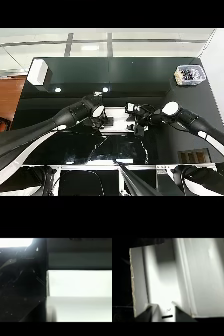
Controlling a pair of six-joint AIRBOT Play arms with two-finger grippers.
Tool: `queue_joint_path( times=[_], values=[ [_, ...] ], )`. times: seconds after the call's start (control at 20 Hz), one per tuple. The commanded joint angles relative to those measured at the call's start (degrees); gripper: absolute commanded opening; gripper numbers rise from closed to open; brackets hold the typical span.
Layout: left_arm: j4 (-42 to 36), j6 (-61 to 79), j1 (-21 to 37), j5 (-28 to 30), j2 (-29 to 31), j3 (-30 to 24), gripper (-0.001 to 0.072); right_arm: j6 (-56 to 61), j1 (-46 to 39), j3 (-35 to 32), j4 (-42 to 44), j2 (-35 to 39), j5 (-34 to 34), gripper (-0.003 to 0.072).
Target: Fold the box and place the chain.
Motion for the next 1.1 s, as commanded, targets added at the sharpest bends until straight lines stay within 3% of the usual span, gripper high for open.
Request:
queue_joint_path(
  times=[0.0, 0.05, 0.1, 0.15, 0.35, 0.5, 0.65, 0.75, 0.85, 1.05],
  values=[
    [-0.04, 0.0, 0.04, -0.04, 0.04, 0.07, 0.0026, 1.68, 0.02, -0.02, 1.38, -0.39, 0.13, 0.0355],
    [-0.04, 0.0, 0.04, -0.04, 0.04, 0.07, 0.0026, 3.61, 0.0, -0.02, 1.14, -0.37, 0.15, 0.034],
    [-0.04, 0.0, 0.04, -0.04, 0.04, 0.07, 0.0026, 8.04, -0.55, 0.04, 0.35, 0.0, 0.61, 0.0115],
    [-0.04, 0.0, 0.04, -0.04, 0.04, 0.07, 0.0026, 14.25, -1.55, 0.31, -0.98, 1.01, 1.88, 0.0011],
    [-0.04, 0.0, 0.04, -0.13, 0.04, 0.07, 0.0026, 48.43, -13.79, 7.1, -13.99, 9.07, 19.23, 0.001],
    [-0.07, 0.0, 0.04, -0.28, 0.04, 0.07, 0.0026, 62.2, -28.41, 9.44, -18.49, 11.91, 28.28, 0.001],
    [-0.04, 0.0, 0.04, -0.28, 0.04, 0.07, 0.0026, 72.17, -39.06, 1.44, -17.92, 10.6, 19.89, 0.001],
    [-0.04, 0.0, 0.04, -0.26, 0.04, 0.07, 0.0026, 74.77, -39.85, -4.96, -11.69, 8.04, 17.68, 0.001],
    [-0.04, 0.0, 0.04, -0.28, 0.04, 0.07, 0.0026, 70.9, -35.6, -8.48, -4.96, 4.76, 17.35, 0.001],
    [-0.07, 0.0, 0.04, -0.26, 0.04, 0.07, 0.0026, 68.52, -24.04, -8.66, -2.58, -1.73, 13.9, 0.001]
  ],
)
